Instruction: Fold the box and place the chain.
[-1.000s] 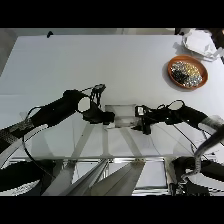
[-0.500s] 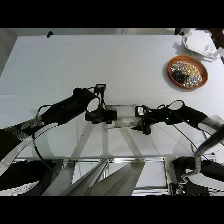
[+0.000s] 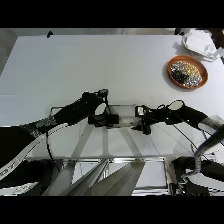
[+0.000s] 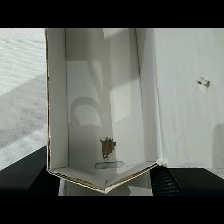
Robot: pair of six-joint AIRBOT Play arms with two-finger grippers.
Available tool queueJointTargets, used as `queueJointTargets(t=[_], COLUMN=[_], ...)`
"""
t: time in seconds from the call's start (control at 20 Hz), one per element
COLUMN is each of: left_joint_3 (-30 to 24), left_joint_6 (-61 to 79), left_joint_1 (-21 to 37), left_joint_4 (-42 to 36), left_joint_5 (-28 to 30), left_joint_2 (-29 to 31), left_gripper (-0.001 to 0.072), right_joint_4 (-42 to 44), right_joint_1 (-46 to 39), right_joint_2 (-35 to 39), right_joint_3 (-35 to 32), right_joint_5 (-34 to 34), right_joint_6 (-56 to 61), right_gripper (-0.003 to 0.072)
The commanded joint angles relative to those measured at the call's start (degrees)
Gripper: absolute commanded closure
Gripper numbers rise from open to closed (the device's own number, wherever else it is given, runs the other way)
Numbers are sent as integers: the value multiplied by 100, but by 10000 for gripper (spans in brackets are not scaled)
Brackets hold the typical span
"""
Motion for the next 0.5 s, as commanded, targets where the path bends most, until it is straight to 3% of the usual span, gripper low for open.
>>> queueJointTargets(t=[0.0, 0.05, 0.15, 0.25, 0.35, 0.4, 0.45], left_joint_3=[4, 4, 4, 2, 4, 2, 4], left_joint_6=[-85, -83, -107, -188, -190, -190, -192], left_joint_1=[-7, -15, -26, -50, -50, -50, -48], left_joint_4=[9, 11, 24, 22, -55, -59, -57], left_joint_5=[262, 315, 350, 269, 264, 262, 267], left_joint_2=[-55, -55, -83, -142, -199, -205, -205], left_gripper=[533, 585, 585, 690, 668, 625, 532], right_joint_4=[0, 0, 0, 0, 0, 0, 0], right_joint_1=[0, 0, 0, 0, 0, 0, 0], right_joint_2=[0, 0, 0, 0, 0, 0, 0], right_joint_3=[7, 7, 7, 7, 7, 7, 7], right_joint_5=[2, 0, 0, 0, 0, 0, 0], right_joint_6=[0, 0, 0, 0, 0, 2, 0], right_gripper=[229, 229, 229, 229, 229, 229, 229])
